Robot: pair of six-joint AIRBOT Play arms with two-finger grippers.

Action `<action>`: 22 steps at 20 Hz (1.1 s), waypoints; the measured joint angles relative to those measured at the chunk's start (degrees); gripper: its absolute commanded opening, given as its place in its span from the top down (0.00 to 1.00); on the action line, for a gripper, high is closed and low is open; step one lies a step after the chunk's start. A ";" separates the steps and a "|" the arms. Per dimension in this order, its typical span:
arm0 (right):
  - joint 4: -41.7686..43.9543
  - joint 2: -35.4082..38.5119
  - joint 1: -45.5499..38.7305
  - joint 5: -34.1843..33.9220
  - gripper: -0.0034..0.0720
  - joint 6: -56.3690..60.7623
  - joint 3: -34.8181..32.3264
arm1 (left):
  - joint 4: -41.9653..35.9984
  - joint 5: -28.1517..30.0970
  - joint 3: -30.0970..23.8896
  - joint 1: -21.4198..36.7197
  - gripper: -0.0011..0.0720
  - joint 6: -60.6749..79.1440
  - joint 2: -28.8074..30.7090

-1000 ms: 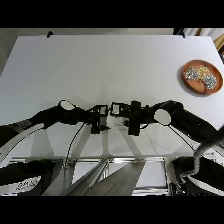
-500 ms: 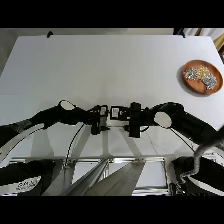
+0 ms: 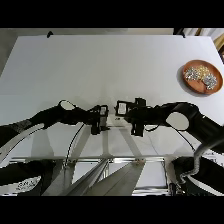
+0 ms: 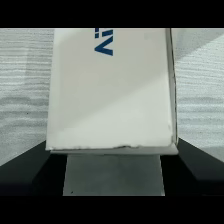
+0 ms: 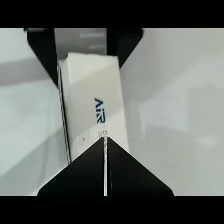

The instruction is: Fold the box and place the chain.

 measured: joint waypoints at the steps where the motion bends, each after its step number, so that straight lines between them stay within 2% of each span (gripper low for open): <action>1: 2.93 0.70 -0.70 -0.28 0.93 -0.92 -0.48 | -0.02 0.00 0.00 0.00 0.79 0.00 0.00; 7: 30.27 2.21 -3.04 -12.63 0.94 -14.03 -10.62 | -0.02 0.02 0.00 0.00 0.79 0.00 0.00; 10: 40.98 1.42 -3.28 -16.02 0.94 -20.87 -14.82 | -0.02 0.02 0.00 0.00 0.79 -0.02 0.00; 15: 47.87 -2.54 -3.39 -17.94 0.94 -25.57 -17.77 | -0.02 0.02 0.00 0.00 0.79 0.00 0.00; 22: 49.77 -4.42 -3.41 -15.87 0.94 -28.76 -19.08 | -0.02 0.07 0.00 -0.02 0.79 0.00 0.00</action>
